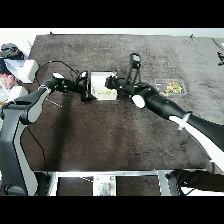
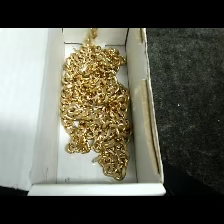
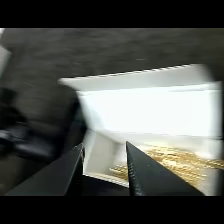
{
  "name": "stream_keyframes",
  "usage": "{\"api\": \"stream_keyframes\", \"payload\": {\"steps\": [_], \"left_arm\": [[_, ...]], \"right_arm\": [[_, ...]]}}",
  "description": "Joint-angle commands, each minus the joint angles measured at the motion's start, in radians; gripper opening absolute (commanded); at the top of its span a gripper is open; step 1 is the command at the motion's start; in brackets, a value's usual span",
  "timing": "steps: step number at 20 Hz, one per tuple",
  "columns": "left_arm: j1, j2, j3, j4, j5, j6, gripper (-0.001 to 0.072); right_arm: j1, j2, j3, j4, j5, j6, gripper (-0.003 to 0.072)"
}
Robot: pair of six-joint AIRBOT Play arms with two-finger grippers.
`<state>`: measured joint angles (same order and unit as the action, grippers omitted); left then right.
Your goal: Fold the box and place the chain.
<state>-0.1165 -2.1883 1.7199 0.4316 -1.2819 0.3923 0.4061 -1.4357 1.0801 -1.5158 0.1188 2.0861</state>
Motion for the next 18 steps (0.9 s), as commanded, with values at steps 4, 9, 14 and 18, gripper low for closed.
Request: {"api": "stream_keyframes", "payload": {"steps": [4,9,14,18], "left_arm": [[0.000,0.000,0.000,0.001,0.000,0.000,0.0227],[0.000,0.000,0.000,0.001,0.000,0.000,0.0226],[0.000,0.000,0.000,0.001,0.000,0.000,0.0227],[0.000,0.000,0.000,0.001,0.000,0.000,0.0227]], "right_arm": [[-0.212,0.258,-0.274,-0.118,0.137,0.035,0.0320],[-0.423,0.187,-0.414,-0.038,0.005,0.114,0.0321],[-0.470,0.035,-0.410,0.087,-0.217,0.115,0.0322],[-0.469,-0.072,-0.328,0.108,-0.224,0.119,0.0321]]}}
